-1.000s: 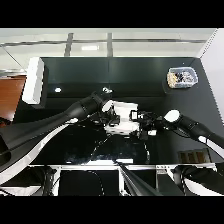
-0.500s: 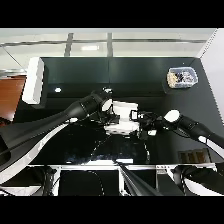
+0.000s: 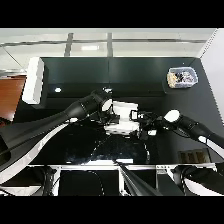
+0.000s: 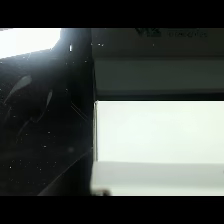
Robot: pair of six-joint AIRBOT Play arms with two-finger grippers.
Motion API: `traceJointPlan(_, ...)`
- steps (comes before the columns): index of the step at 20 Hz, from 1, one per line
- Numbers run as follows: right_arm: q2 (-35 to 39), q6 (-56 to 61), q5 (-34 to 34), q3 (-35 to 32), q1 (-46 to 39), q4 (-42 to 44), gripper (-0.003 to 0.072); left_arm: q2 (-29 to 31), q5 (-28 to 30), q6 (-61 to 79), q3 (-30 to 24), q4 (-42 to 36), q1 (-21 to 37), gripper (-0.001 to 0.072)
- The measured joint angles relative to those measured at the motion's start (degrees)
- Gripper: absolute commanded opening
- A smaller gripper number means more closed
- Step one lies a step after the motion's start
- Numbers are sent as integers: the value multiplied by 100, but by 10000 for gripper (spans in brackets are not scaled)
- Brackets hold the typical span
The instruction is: Fold the box and place the chain.
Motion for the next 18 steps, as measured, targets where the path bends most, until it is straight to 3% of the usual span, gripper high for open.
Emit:
traceJointPlan(8,0,0,0,0,0,-2,21,0,17,0,0,0,0,25)
traceJointPlan(10,0,0,2,0,0,2,699,0,24,0,0,-2,0,25)
traceJointPlan(18,717,750,721,105,-254,-514,697,-2,26,-2,11,-7,7,24)
